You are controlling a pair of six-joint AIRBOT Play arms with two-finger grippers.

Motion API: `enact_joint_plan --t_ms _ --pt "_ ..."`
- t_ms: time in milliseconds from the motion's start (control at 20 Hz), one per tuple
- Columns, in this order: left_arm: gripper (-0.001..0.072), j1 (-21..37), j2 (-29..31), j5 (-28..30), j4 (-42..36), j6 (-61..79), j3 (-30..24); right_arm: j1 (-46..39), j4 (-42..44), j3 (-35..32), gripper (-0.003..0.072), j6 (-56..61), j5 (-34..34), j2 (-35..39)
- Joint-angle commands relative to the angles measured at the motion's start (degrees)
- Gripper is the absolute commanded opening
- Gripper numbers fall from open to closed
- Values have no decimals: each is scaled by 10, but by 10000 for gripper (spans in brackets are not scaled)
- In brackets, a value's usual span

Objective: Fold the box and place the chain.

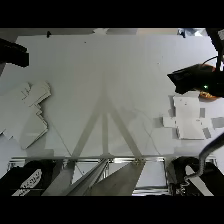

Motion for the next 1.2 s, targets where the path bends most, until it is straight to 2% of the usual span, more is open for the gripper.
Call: enact_joint_plan --t_ms 0,200,300,350,400,450,500,800,900,1150 --pt "278 0 1 0 0 0 0 0 -1 0 235 0 -1 0" --pt "278 0 0 -2 0 0 0 0 -8 0 238 0 -5 0" --pt "278 0 0 -2 0 0 0 0 -28 1 311 3 -7 0" --pt "278 0 0 -2 0 0 0 0 -51 1 312 21 -7 0" --pt "278 0 0 -2 0 0 0 0 -85 2 315 51 -7 0" --pt "278 0 0 -2 0 0 0 0 -132 5 385 90 -5 0" --pt "278 0 0 -2 0 0 0 0 -180 9 409 121 -2 0" --pt "278 0 0 -2 0 0 0 -2 -427 15 410 200 33 0" --pt "278 0 0 -2 0 0 0 -37 -449 15 410 213 36 -3" --pt "278 0 0 -2 0 0 0 -217 -402 14 410 186 76 -43"
